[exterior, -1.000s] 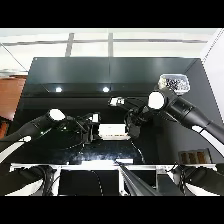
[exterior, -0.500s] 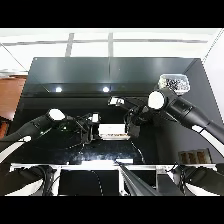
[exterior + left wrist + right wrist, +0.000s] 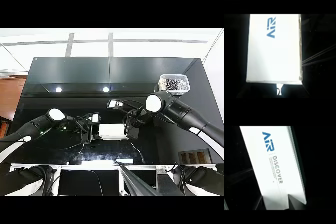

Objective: Fold the box and place the chain.

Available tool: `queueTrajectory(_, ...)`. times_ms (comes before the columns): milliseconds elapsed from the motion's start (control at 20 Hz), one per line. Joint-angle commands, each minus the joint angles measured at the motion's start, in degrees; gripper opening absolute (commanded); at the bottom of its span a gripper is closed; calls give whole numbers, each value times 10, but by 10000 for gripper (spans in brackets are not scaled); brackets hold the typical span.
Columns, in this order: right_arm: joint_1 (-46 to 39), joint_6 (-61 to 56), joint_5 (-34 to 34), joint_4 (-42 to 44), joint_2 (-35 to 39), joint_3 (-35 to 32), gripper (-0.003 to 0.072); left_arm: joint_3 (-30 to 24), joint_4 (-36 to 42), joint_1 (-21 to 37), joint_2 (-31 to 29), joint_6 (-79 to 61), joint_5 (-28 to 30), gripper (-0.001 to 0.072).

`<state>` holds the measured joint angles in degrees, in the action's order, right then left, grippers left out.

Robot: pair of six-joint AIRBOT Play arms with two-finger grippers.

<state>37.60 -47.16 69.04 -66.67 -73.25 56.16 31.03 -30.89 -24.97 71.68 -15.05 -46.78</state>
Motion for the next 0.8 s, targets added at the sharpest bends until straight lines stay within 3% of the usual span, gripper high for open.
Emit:
queueTrajectory(0,4,-5,-8,-3,-1,0,383,0,1,0,0,1,1,400)
queueTrajectory(300,3,-29,0,-24,2,7,383,0,1,0,0,1,1,400)
queueTrajectory(500,-24,-108,38,-24,43,21,383,0,1,0,0,1,1,400)
queueTrajectory(600,-77,-146,63,34,55,8,363,0,1,0,0,1,1,400)
queueTrajectory(650,-108,-144,66,106,55,-11,317,0,1,0,0,1,1,400)
queueTrajectory(700,-136,-123,58,192,55,-42,52,0,1,0,0,1,1,400)
queueTrajectory(750,-154,-103,39,265,55,-77,31,0,1,0,0,1,1,400)
